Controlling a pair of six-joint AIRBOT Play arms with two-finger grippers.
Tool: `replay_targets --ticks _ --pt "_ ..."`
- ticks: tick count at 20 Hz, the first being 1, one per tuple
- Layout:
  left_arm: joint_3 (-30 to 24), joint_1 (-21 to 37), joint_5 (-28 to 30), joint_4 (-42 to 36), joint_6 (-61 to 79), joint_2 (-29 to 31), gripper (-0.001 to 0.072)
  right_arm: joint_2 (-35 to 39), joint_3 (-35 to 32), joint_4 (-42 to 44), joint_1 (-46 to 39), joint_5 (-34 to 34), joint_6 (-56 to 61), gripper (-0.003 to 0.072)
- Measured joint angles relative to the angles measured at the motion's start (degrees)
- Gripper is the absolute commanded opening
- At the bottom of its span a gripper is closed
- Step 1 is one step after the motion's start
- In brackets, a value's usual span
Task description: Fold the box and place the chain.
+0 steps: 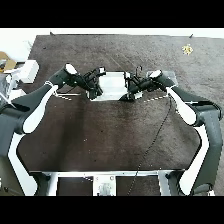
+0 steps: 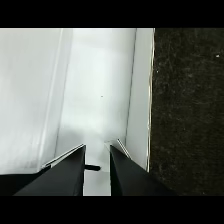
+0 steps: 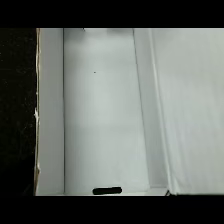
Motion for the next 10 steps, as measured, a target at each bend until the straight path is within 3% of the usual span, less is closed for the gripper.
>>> replay_targets --ticks 5,6,7,8,9,10 --pt "0.00 -0.26 1.27 -0.09 0.52 0.00 0.0175 0.00 0.00 0.02 0.00 -0.04 0.04 0.0487" --pt "0.00 -0.26 1.40 -0.09 0.52 0.00 0.0246 0.00 0.00 0.02 0.00 -0.04 0.07 0.0487" --pt "0.00 -0.28 1.42 -0.13 0.55 0.00 0.0491 0.00 0.00 0.02 0.00 -0.07 0.07 0.0487" --pt "0.00 -0.31 1.51 -0.22 0.57 0.00 0.0671 0.00 0.00 0.02 0.00 -0.07 0.07 0.0487" --pt "0.00 -0.31 1.53 -0.24 0.59 0.00 0.0720 0.00 0.00 0.02 0.02 -0.09 0.07 0.0487" --pt "0.00 -0.31 1.53 -0.24 0.59 0.00 0.0720 0.00 0.00 0.02 0.00 -0.11 0.07 0.0486"
